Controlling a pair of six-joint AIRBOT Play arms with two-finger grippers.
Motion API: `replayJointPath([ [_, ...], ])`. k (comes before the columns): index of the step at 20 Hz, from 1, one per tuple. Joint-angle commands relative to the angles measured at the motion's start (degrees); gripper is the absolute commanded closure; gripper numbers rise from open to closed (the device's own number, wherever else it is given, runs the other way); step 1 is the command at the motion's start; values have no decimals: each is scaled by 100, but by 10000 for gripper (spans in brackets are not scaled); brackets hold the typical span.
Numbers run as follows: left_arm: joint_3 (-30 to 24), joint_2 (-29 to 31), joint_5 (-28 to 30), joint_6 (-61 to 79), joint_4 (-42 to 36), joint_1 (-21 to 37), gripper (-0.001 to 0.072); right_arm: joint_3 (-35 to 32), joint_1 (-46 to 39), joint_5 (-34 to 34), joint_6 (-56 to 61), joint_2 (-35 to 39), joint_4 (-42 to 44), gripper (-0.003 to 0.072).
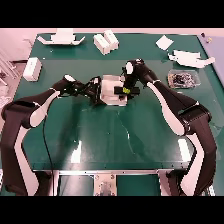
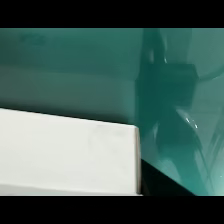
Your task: Fold the box and place the chain.
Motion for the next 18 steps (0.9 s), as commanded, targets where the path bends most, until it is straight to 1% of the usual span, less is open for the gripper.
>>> replayJointPath([
  [1,4,4,7,2,9,-2,313,2,7,-17,83,-37,20,444],
  [2,4,4,7,0,9,0,313,2,2,-17,79,-37,20,501],
  [4,4,4,7,2,9,0,313,4,2,-20,79,-37,20,563],
  [5,4,4,9,2,9,0,313,4,2,-20,81,-37,20,635],
  [6,4,4,7,2,9,0,313,4,2,-37,50,-37,9,667],
  [9,4,4,7,2,7,0,313,7,2,-267,39,-37,7,669],
  [14,4,4,7,2,9,0,313,7,0,-365,-70,-37,0,666],
  [15,4,4,7,2,9,0,313,7,0,-363,-76,-37,2,545],
  [16,4,4,9,2,7,0,313,7,-4,-334,-109,-33,7,307],
  [17,4,4,7,2,9,0,313,9,-7,-295,-111,-28,4,131],
  [18,4,4,7,2,9,0,313,9,-11,-282,-111,-9,4,132],
])
